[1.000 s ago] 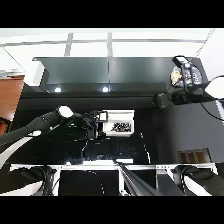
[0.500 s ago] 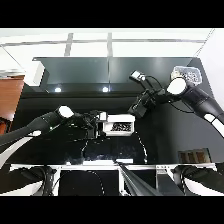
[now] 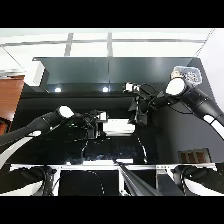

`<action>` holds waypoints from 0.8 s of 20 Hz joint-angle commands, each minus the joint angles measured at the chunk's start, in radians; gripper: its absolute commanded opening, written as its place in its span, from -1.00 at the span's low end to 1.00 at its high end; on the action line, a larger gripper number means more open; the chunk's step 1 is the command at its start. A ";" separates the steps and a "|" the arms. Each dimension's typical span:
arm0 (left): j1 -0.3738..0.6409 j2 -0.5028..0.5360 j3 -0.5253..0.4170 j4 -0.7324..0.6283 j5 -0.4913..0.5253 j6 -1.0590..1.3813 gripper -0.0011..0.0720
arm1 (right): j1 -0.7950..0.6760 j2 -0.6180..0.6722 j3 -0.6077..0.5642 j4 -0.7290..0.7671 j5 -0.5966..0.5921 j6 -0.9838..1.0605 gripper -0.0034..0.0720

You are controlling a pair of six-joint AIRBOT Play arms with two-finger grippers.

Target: Fold the box and place the chain.

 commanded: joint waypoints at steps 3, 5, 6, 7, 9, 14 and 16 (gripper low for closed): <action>-0.001 -0.001 0.000 0.000 -0.001 0.001 0.00 | 0.003 -0.001 -0.037 0.009 -0.024 -0.028 0.90; -0.001 -0.001 0.000 0.000 -0.001 0.001 0.00 | 0.003 -0.003 -0.039 0.009 -0.022 -0.033 0.90; -0.001 -0.001 0.000 0.000 -0.001 0.001 0.00 | 0.003 -0.003 -0.039 0.014 -0.022 -0.033 0.90; -0.001 -0.001 0.000 0.000 -0.001 0.001 0.00 | 0.003 -0.003 -0.039 0.016 -0.017 -0.033 0.90; -0.001 -0.001 0.000 0.000 -0.001 0.001 0.00 | 0.014 -0.003 -0.039 0.011 0.003 -0.033 0.90; -0.001 -0.001 0.000 0.000 -0.001 0.001 0.00 | 0.027 -0.003 -0.039 0.012 -0.010 -0.033 0.64; -0.001 -0.001 0.000 0.000 -0.001 0.001 0.00 | 0.027 -0.003 -0.039 0.012 0.000 -0.032 0.54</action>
